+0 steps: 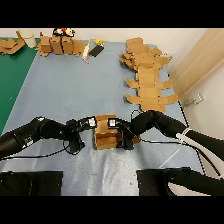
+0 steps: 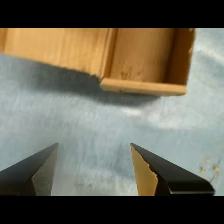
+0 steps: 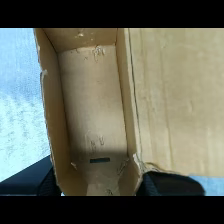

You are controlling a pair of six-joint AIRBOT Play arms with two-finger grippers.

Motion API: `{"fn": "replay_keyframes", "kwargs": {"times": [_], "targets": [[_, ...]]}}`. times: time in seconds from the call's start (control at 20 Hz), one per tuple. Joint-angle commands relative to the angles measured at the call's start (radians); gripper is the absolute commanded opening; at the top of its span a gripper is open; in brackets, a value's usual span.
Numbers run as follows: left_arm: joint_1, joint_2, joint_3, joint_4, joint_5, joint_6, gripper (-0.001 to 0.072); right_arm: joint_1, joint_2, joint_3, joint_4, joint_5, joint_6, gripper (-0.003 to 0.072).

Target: Fold the box.

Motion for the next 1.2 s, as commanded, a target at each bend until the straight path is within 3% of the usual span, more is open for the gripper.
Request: {"fn": "replay_keyframes", "kwargs": {"times": [0.0, 0.15, 0.3, 0.6, 0.85, 1.15], "targets": [[0.005, -0.030, -0.004, -0.232, 0.026, 0.193, 0.0695, 0.000, 0.000, 0.000, 0.000, 0.000, 0.000, 0.0541], [0.005, -0.042, -0.004, -0.384, 0.009, 0.332, 0.0695, 0.000, 0.000, 0.000, 0.000, 0.001, 0.000, 0.0541], [0.004, -0.080, -0.004, -0.426, 0.011, 0.383, 0.0695, 0.000, 0.000, 0.000, 0.000, 0.000, 0.000, 0.0541], [0.002, -0.138, -0.004, -0.436, 0.029, 0.431, 0.0695, 0.000, 0.000, 0.000, 0.000, 0.000, 0.000, 0.0541], [-0.048, -0.145, -0.004, -0.434, 0.116, 0.431, 0.0695, 0.000, 0.000, 0.000, 0.000, 0.000, 0.000, 0.0541], [-0.052, -0.172, -0.004, -0.435, 0.119, 0.432, 0.0695, 0.000, 0.000, 0.000, 0.000, 0.000, 0.000, 0.0541]]}}
